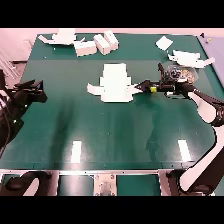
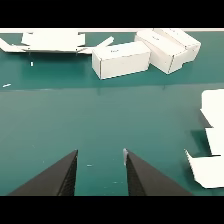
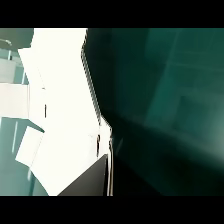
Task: Fold the box and place the chain.
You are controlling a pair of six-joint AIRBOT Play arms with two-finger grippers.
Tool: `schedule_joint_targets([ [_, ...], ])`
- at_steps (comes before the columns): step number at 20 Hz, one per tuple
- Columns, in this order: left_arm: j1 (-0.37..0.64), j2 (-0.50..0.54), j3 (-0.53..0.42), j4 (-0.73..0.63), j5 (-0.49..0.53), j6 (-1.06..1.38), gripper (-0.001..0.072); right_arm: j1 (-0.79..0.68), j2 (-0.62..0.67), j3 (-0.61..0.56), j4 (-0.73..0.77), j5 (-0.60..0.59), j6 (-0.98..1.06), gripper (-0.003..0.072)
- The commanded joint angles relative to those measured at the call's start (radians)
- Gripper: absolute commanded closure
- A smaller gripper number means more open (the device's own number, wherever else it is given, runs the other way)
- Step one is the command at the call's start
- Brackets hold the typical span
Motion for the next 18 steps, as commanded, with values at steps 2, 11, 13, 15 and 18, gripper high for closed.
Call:
schedule_joint_targets([
  [2, 0.000, 0.000, 0.000, 0.000, -0.003, -0.001, 0.0374, 0.021, -0.001, -0.029, 0.045, -0.058, 0.002, 0.0680],
  [11, 0.000, 0.000, 0.000, 0.000, -0.009, -0.001, 0.0367, 0.017, 0.000, -0.043, 0.061, -0.067, 0.015, 0.0680],
  [13, 0.000, -0.001, 0.000, 0.000, -0.008, 0.000, 0.0367, 0.017, 0.000, -0.044, 0.060, -0.065, 0.015, 0.0681],
  [15, 0.000, -0.001, 0.000, 0.003, -0.008, 0.002, 0.0366, 0.016, 0.000, -0.044, 0.058, -0.061, 0.014, 0.0680],
  [18, 0.000, -0.001, 0.000, 0.005, -0.017, 0.043, 0.0365, 0.013, 0.000, -0.044, 0.042, -0.050, 0.014, 0.0681],
])
